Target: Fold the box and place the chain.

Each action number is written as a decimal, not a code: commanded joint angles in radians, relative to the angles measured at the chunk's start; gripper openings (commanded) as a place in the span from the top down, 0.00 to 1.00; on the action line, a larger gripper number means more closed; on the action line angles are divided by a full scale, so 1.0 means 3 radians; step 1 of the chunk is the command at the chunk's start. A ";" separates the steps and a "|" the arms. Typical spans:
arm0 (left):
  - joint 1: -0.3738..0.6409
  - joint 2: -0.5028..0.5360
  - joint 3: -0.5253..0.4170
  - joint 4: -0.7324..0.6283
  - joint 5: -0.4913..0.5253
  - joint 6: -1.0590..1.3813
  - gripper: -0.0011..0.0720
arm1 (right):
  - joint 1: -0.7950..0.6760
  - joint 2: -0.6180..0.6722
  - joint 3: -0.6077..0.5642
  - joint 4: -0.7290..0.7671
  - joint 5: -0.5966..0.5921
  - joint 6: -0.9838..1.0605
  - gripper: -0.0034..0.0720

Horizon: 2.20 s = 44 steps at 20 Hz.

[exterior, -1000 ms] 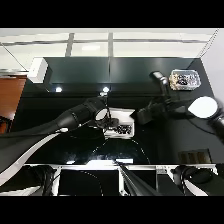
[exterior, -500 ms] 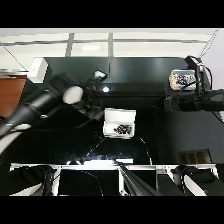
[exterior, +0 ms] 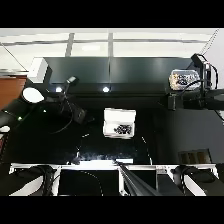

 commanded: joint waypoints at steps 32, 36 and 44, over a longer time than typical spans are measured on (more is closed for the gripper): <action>-0.0712 -0.0745 -0.0230 -0.0628 0.0721 0.3541 0.02 | -0.0003 0.0004 0.0003 -0.0065 -0.0235 0.0223 0.27; -0.0713 -0.0745 -0.0228 -0.0636 0.0774 0.3544 0.02 | -0.0003 0.0003 0.0003 -0.0066 -0.0235 0.0223 0.27; -0.0949 -0.0802 -0.0155 -0.0621 0.0868 0.3568 0.02 | -0.0001 0.0003 0.0000 -0.0064 -0.0234 0.0223 0.27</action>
